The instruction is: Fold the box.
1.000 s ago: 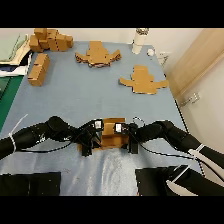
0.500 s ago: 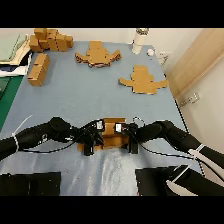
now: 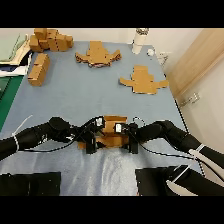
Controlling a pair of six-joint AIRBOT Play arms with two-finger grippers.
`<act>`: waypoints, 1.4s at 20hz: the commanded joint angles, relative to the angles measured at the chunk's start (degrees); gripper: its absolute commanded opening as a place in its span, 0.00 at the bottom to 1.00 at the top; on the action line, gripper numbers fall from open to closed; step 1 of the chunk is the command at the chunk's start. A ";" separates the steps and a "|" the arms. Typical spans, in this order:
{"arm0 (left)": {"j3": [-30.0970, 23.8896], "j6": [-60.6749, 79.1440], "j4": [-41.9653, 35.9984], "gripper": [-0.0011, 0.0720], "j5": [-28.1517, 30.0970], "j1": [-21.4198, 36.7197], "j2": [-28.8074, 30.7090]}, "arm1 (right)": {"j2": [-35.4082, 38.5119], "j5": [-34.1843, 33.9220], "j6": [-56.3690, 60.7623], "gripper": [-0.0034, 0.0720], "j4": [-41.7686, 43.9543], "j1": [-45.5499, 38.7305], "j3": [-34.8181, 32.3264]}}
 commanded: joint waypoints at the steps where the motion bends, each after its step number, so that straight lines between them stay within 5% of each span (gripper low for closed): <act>1: 0.02 -0.11 -0.66 0.75 0.50 0.00 -0.02 | 0.02 0.02 0.00 0.67 0.02 -0.02 -0.04; 6: 0.04 -6.23 1.90 0.71 0.55 0.11 1.66 | 0.02 0.02 0.00 0.67 0.02 -0.02 -0.04; 8: 0.04 -16.06 13.68 0.03 0.35 0.11 5.35 | 0.02 0.02 0.00 0.67 0.02 -0.02 -0.04; 12: 0.50 -56.92 40.79 0.03 -3.91 2.08 19.65 | 0.02 0.02 0.00 0.67 0.02 -0.02 -0.04; 17: 0.50 -103.84 65.16 0.03 -15.06 15.06 37.57 | 0.02 0.02 0.00 0.67 0.00 -0.02 -0.04; 20: -1.68 -104.59 60.59 0.03 -22.16 22.14 36.83 | 0.02 0.02 0.00 0.67 0.00 -0.02 -0.02; 28: -8.87 -89.22 29.97 0.03 -12.13 17.86 19.41 | 0.02 0.02 0.00 0.67 0.02 -0.02 -0.04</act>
